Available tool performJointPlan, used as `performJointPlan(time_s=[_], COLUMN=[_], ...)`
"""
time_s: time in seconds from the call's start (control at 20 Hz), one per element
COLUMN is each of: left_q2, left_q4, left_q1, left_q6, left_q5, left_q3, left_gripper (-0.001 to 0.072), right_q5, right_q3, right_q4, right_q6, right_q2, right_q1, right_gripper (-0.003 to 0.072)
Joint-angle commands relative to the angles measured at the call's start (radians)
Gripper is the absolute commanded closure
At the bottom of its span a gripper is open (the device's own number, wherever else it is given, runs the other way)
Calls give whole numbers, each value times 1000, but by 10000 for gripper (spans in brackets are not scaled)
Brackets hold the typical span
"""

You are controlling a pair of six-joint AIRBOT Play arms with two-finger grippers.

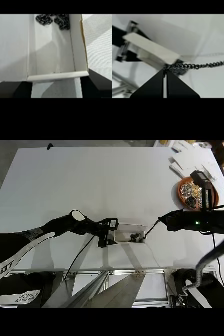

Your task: Fold the box and place the chain.

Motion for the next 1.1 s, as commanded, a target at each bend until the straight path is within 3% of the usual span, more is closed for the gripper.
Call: performJointPlan(time_s=[0.0, 0.25, 0.75, 0.9, 1.05], left_q2=[0, 0, 0, 0, 0], left_q4=[0, 0, 0, 0, 0], left_q1=[1, 1, 1, 1, 1], left_q6=[0, 0, 1, 0, 0], left_q5=[0, 0, 0, 0, 0], left_q3=[0, 0, 0, 0, 0], left_gripper=[317, 317, 317, 317, 317], right_q5=[-33, -134, -192, -252, -248], right_q3=[0, 0, -24, -23, -23], right_q4=[153, 117, 37, 3, -130], right_q6=[-39, -32, -18, -7, 37], right_q2=[37, 13, -199, -169, -96], right_q1=[20, 177, 379, 368, 283], right_gripper=[673, 673, 673, 673, 673])
